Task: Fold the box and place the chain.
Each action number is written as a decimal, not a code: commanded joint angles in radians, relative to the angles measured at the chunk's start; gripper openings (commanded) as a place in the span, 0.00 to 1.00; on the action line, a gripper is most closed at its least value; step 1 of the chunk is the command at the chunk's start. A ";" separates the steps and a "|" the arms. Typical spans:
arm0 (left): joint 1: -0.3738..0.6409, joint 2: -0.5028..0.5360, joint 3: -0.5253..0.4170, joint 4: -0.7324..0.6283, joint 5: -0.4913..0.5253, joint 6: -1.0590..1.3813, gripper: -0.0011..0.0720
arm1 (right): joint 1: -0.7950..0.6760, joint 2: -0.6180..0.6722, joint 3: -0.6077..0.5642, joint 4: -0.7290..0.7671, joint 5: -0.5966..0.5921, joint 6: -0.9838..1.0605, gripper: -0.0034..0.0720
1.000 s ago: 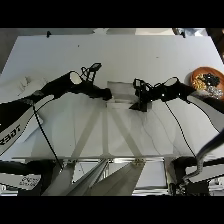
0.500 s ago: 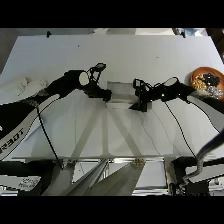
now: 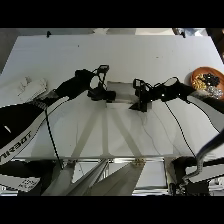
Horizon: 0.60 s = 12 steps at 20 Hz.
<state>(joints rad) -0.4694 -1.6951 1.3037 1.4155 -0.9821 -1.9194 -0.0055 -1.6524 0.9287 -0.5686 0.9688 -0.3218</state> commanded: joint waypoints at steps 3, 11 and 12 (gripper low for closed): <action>-0.045 -0.068 0.118 0.134 -0.176 -0.163 0.69 | 0.000 0.000 0.001 0.000 0.000 0.000 0.53; -0.068 -0.105 0.182 0.114 -0.193 -0.310 0.37 | 0.000 0.000 0.001 0.000 0.000 0.000 0.53; -0.068 -0.110 0.182 0.114 -0.208 -0.311 0.37 | 0.000 0.000 0.001 0.000 0.000 0.000 0.53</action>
<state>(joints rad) -0.5343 -1.7920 1.4769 1.5322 -1.1542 -2.1948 -0.0055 -1.6524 0.9287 -0.5686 0.9688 -0.3222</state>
